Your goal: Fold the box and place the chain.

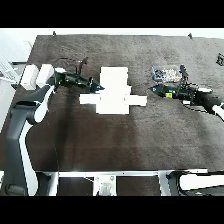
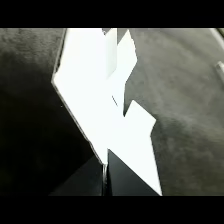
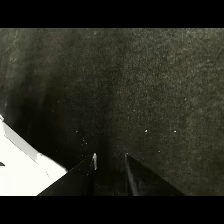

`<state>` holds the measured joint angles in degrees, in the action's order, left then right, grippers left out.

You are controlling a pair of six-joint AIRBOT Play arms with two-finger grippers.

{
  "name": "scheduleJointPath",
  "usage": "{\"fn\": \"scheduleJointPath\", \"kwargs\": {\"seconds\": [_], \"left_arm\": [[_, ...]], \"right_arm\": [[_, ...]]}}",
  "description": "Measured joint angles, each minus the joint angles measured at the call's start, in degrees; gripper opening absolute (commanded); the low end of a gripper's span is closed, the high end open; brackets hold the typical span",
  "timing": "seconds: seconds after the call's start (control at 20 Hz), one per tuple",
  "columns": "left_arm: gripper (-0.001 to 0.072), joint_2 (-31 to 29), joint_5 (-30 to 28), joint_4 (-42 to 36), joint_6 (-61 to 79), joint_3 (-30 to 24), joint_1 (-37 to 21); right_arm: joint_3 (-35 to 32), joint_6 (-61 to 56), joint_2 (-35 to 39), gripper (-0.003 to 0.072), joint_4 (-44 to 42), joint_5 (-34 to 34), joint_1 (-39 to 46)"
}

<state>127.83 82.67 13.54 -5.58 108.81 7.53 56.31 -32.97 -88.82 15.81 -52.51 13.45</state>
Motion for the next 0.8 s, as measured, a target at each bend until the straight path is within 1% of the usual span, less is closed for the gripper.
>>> {"fn": "scheduleJointPath", "kwargs": {"seconds": [0.2,0.35,0.5,0.7,0.75,0.8], "left_arm": [[0.0016,-4.5,-6.1,-0.1,10.9,-8.5,0.0],[0.0017,-5.7,-8.8,-0.7,17.5,-12.3,0.1],[0.0017,-6.1,-10.2,-1.5,22.1,-14.3,0.7],[0.0017,-6.1,-11.0,-1.9,26.1,-15.6,1.5],[0.0017,-6.1,-11.1,-2.0,26.7,-15.7,1.6],[0.0016,-6.1,-11.2,-2.1,27.2,-15.8,1.6]], "right_arm": [[0.0,0.5,0.1,0.0252,-0.2,0.0,-0.3],[-0.2,1.2,0.1,0.0252,-0.3,0.0,-0.5],[-0.6,1.7,0.1,0.0252,-0.3,0.0,-0.7],[-0.8,2.1,0.1,0.0254,-0.3,0.0,-1.0],[-0.9,2.1,0.1,0.0279,-0.3,0.0,-1.1],[-0.9,2.1,0.1,0.0280,-0.3,0.0,-1.2]]}}
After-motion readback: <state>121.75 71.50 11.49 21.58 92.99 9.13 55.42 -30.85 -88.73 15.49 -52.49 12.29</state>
